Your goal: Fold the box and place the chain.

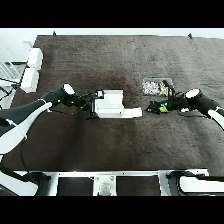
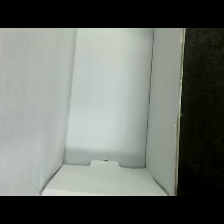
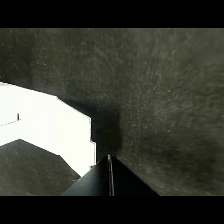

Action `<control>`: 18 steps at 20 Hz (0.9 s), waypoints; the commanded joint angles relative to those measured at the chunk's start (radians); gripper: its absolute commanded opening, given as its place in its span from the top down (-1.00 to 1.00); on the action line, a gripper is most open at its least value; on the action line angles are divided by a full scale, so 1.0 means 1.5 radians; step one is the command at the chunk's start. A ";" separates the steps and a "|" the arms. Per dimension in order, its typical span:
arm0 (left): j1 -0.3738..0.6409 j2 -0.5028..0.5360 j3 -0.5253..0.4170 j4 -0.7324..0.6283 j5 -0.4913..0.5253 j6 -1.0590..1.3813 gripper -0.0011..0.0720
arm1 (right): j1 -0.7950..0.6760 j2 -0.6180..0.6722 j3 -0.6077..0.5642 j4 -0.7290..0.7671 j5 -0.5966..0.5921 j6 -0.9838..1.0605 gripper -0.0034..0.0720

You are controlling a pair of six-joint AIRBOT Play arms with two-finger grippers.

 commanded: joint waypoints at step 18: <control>0.001 0.000 0.000 0.000 0.000 0.000 -0.48 | 0.153 0.001 0.004 0.201 -0.001 -0.103 0.71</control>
